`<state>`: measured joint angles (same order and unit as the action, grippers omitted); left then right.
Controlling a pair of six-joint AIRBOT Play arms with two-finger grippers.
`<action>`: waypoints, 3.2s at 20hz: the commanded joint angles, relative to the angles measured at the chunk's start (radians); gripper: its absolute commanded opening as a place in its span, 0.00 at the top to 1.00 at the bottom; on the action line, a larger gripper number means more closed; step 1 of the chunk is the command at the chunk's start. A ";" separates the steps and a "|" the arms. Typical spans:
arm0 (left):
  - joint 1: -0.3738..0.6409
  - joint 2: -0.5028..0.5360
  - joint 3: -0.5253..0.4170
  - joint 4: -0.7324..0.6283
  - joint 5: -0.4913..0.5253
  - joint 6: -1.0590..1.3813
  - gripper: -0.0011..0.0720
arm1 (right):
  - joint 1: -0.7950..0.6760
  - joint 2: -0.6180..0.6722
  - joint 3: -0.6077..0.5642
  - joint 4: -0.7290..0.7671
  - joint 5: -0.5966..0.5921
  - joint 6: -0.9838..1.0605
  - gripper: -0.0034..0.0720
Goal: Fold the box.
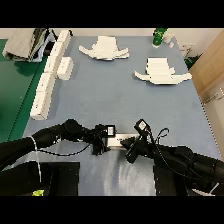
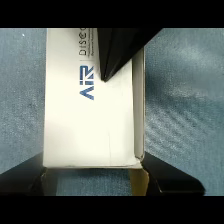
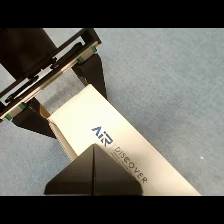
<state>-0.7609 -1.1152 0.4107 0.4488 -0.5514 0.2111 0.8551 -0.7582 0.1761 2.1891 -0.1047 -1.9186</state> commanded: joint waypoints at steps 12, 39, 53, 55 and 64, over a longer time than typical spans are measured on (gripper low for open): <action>0.000 0.001 0.001 0.000 0.000 0.000 0.37 | 0.000 0.124 0.016 -0.023 -0.008 0.000 0.95; 0.000 0.002 0.001 0.000 -0.006 -0.058 0.37 | -0.506 -0.198 0.681 -0.723 -1.160 0.638 0.95; 0.327 0.301 0.001 0.439 -0.014 -0.797 0.37 | -0.506 -0.198 0.681 -0.724 -1.160 0.638 0.95; 0.451 0.325 0.001 0.505 -0.014 -0.929 0.37 | -0.506 -0.198 0.681 -0.724 -1.160 0.638 0.95; 0.796 0.150 0.077 0.516 0.189 -0.997 0.37 | -0.506 -0.198 0.681 -0.724 -1.160 0.638 0.95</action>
<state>-0.0219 -0.8921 0.4488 0.9543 -0.4271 -0.7605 0.3492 -0.9558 0.8555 1.4654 -1.2655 -1.2804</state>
